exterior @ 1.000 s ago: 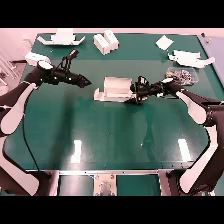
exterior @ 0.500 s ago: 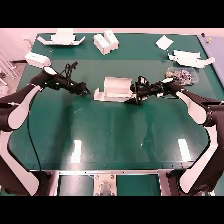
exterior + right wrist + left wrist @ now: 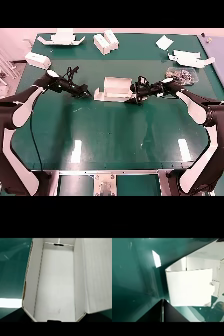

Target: Fold the box and place the chain.

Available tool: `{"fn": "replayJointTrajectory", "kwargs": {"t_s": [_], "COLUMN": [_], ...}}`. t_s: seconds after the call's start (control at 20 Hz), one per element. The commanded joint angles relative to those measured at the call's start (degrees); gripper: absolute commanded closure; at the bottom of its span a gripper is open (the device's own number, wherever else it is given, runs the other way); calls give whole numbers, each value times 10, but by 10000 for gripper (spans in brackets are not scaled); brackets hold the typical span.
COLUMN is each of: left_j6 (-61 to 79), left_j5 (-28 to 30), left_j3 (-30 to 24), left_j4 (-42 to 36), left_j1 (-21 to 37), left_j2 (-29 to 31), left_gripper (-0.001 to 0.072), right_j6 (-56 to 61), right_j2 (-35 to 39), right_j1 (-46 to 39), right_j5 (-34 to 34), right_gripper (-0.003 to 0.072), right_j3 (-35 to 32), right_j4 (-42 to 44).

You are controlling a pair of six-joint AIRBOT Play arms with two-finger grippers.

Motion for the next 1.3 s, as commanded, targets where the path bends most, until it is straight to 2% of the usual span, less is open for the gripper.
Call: {"fn": "replayJointTrajectory", "kwargs": {"t_s": [0.0, 0.35, 0.55, 0.75, 0.85, 1.25], "left_j6": [3, 22, 43, 54, 54, 63], "left_j5": [2, 11, -17, -69, -62, -58], "left_j3": [0, 1, 8, 55, 68, 68], "left_j4": [-22, -48, -104, -106, -105, -101], "left_j1": [-1, -21, -21, -21, -21, -21], "left_j2": [-12, -20, -20, -20, -20, -20], "left_gripper": [689, 689, 688, 688, 688, 688], "right_j6": [0, 0, 0, 0, 0, 0], "right_j2": [0, 0, 0, 0, 0, 0], "right_j1": [0, 0, 0, 0, 0, 0], "right_j5": [0, 0, 0, 0, 0, 0], "right_gripper": [131, 131, 131, 131, 131, 131], "right_j3": [0, 0, 0, 0, 0, 0], "right_j4": [0, 0, 0, 0, 0, 0]}}
